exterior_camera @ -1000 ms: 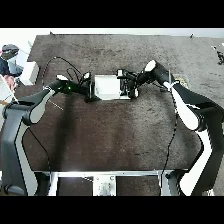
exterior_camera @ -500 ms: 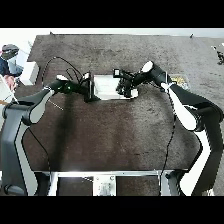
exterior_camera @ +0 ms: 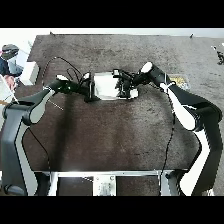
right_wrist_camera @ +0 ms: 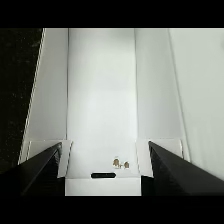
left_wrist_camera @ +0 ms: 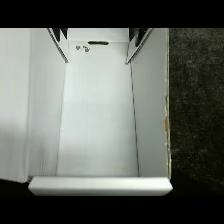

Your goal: Fold the box and place the chain.

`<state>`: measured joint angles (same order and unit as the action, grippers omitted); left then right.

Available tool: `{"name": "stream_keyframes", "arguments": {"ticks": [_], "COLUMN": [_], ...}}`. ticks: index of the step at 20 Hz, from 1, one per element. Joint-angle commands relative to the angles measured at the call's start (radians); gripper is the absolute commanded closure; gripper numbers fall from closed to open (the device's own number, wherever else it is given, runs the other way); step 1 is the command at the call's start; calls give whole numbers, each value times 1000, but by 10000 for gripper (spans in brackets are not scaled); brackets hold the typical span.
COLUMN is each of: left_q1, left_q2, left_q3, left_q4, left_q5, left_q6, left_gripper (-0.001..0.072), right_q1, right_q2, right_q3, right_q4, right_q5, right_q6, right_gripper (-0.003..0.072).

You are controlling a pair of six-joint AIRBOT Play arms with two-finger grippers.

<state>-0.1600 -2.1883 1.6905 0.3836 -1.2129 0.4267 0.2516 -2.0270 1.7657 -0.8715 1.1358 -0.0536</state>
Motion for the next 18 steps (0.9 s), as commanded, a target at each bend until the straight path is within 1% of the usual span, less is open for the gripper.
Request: {"name": "stream_keyframes", "arguments": {"ticks": [1, 2, 4, 6, 7, 12, 16, 18], "left_q1": [1, 1, 1, 1, 1, 1, 1, 1], "left_q2": [-1, -1, -1, -1, -1, -1, -1, -1], "left_q3": [1, 1, 1, 1, 1, 1, 1, 1], "left_q4": [0, 0, 0, 0, 0, 0, 0, 0], "left_q5": [-2, -2, -1, -1, -1, -1, -1, -1], "left_q6": [0, 0, 0, 0, 0, 0, 0, 0], "left_gripper": [424, 424, 424, 424, 424, 423, 424, 424], "right_q1": [-4, -9, -26, -48, -60, -144, -251, -288], "right_q2": [-3, -3, 7, 32, 51, 141, 126, 105], "right_q3": [-1, 0, 0, 0, 0, 0, -1, -1], "right_q4": [-7, -8, -45, -114, -136, -136, -135, -135], "right_q5": [11, 11, 39, 79, 96, 99, 105, 129], "right_q6": [8, 24, 89, 216, 286, 732, 1071, 1130], "right_gripper": [-21, -11, 301, 631, 672, 672, 672, 672]}}
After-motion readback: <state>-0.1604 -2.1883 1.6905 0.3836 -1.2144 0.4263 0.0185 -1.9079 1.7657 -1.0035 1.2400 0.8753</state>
